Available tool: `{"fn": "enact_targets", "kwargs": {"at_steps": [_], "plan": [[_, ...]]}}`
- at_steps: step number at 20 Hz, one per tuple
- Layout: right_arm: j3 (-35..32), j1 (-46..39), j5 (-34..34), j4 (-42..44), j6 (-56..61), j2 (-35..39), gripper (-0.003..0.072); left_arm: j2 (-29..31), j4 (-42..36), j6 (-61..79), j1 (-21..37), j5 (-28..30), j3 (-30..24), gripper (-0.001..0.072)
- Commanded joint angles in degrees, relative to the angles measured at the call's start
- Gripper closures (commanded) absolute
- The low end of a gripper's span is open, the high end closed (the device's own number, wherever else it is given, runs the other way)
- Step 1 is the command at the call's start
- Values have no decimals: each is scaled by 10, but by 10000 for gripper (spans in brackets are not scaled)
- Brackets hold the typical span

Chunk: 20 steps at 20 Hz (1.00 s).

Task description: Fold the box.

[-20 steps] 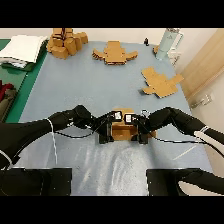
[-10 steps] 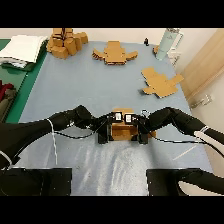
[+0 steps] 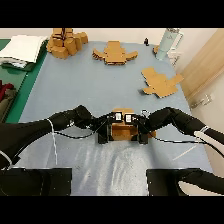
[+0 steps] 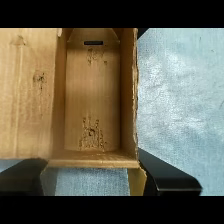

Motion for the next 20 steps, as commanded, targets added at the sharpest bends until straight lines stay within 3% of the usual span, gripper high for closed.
{"fn": "enact_targets", "kwargs": {"at_steps": [1, 15, 16, 17, 20], "plan": [[0, 0, 0, 0, 0, 0, 174, 0, 0, 0, 0, -1, 0, 197], [0, 0, -14, 5, 0, 0, 174, 0, 0, 0, 0, -1, 0, 197], [0, 0, -26, 17, 0, 0, 149, 0, 0, 0, 0, -1, 0, 196], [1, 0, -26, 17, 0, 1, -33, 0, 0, 0, 0, -1, 0, 197], [2, -1, -28, 9, 3, 7, -34, 0, 0, 0, 0, -1, 0, 197]]}}
